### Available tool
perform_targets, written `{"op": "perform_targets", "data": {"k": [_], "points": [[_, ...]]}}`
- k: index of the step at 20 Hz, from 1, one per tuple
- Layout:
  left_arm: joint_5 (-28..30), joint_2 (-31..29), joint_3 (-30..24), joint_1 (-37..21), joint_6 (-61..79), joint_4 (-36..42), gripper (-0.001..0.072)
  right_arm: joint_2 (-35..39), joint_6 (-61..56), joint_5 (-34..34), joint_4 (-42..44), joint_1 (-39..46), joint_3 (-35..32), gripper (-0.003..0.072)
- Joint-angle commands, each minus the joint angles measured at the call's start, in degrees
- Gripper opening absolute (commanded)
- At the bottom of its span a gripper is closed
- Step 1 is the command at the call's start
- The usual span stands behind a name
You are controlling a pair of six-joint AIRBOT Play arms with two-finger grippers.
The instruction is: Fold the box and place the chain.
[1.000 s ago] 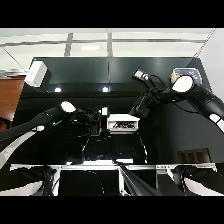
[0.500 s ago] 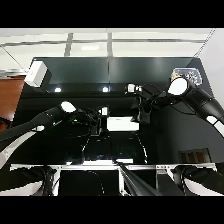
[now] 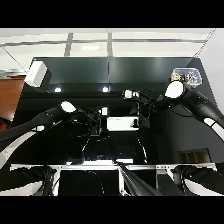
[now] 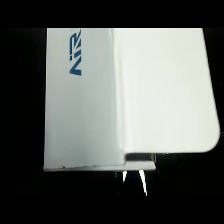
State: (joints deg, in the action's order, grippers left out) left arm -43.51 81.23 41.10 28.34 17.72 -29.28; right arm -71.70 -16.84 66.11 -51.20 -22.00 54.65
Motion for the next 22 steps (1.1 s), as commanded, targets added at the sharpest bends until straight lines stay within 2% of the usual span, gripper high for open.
{"op": "perform_targets", "data": {"k": [1, 2, 4, 6, 8, 22], "points": [[-0.04, 0.02, 0.0, 0.04, 0.0, -0.02, 0.037, -0.02, -0.31, -1.88, 0.15, -0.11, -1.51, 0.0687], [-0.02, 0.02, 0.0, 0.04, 0.0, 0.0, 0.037, -0.02, -0.42, -2.14, 0.28, -0.09, -1.88, 0.0685], [-0.04, 0.02, 0.0, 0.04, 0.02, -0.02, 0.0369, 0.0, -0.55, -2.16, 0.24, -0.04, -1.92, 0.0475], [-0.04, 0.02, 0.0, 0.04, 0.02, -0.02, 0.037, 0.0, -1.64, -2.19, 0.26, -0.07, -1.92, 0.0473], [-0.04, 0.02, 0.0, 0.04, 0.02, -0.02, 0.037, 0.0, -2.93, -1.84, 0.26, -0.07, -1.95, 0.0309], [-0.04, 0.02, 0.0, 0.04, 0.02, 0.0, 0.037, 0.0, -2.93, -2.12, 0.2, -0.22, -2.78, 0.0302]]}}
